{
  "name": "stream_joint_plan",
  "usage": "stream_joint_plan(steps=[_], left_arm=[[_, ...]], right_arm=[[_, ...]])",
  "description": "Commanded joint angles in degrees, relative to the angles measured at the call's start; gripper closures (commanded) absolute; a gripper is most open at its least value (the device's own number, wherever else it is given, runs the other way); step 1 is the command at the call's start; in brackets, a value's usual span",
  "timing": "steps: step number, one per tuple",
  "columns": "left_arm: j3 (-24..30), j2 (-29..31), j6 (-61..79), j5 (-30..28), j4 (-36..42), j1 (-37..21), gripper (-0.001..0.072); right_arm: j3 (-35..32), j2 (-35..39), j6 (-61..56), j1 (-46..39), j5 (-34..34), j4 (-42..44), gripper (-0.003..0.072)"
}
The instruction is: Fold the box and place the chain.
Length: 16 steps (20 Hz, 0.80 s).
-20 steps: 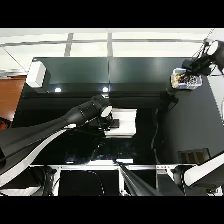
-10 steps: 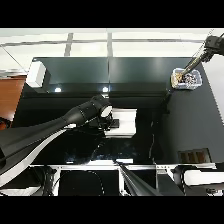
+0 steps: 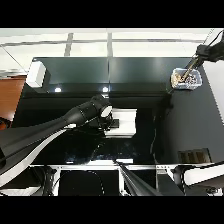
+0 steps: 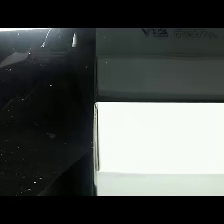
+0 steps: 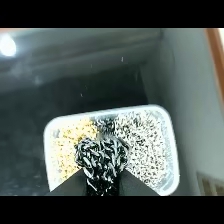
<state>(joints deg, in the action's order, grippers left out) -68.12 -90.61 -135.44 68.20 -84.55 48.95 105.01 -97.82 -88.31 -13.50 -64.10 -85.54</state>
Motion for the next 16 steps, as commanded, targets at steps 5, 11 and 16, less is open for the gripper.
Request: stream_joint_plan(steps=[5, 11, 16], left_arm=[[0.0, 0.0, 0.0, 0.0, 0.0, 0.0, 0.068], [0.0, 0.0, 0.0, 0.0, 0.0, 0.0, 0.0681], [0.0, 0.0, 0.0, 0.0, 0.0, 0.0, 0.068]], right_arm=[[0.0, -12.7, -2.0, 0.2, 2.8, 5.2, 0.0672], [0.6, -14.7, -3.5, 0.0, 4.6, 5.3, 0.0349], [1.2, -14.9, -3.6, -0.4, 4.0, 3.8, 0.035]])
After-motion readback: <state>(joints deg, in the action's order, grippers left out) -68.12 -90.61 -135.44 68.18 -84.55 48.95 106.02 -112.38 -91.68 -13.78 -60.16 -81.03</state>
